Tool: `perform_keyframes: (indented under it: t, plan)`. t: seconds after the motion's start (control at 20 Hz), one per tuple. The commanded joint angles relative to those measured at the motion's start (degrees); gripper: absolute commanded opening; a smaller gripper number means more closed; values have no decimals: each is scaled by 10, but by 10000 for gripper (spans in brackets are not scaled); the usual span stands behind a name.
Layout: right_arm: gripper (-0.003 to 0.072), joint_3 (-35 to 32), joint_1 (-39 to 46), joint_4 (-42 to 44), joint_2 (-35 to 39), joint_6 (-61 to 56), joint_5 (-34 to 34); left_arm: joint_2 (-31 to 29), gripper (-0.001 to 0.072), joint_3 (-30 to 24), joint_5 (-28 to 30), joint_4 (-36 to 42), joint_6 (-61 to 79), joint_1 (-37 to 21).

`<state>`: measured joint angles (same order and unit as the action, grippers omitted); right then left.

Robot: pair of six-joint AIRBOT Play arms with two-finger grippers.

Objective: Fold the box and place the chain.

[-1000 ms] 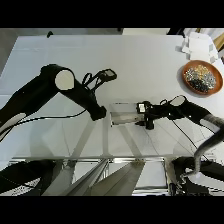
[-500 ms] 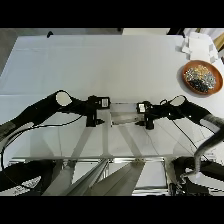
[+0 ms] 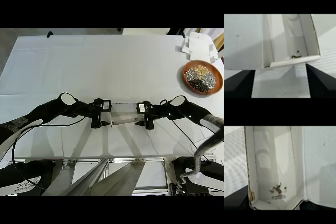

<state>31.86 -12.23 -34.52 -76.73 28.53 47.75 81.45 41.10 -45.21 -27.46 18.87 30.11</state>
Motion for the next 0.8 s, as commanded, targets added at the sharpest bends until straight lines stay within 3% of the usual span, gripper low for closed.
perform_keyframes:
  t: [0.0,0.75]
  plan:
    - [411,0,0,0,0,0,0,5,698,0,-19,17,-14,1]
    - [411,0,0,0,0,0,0,5,700,-21,1,26,-13,28]
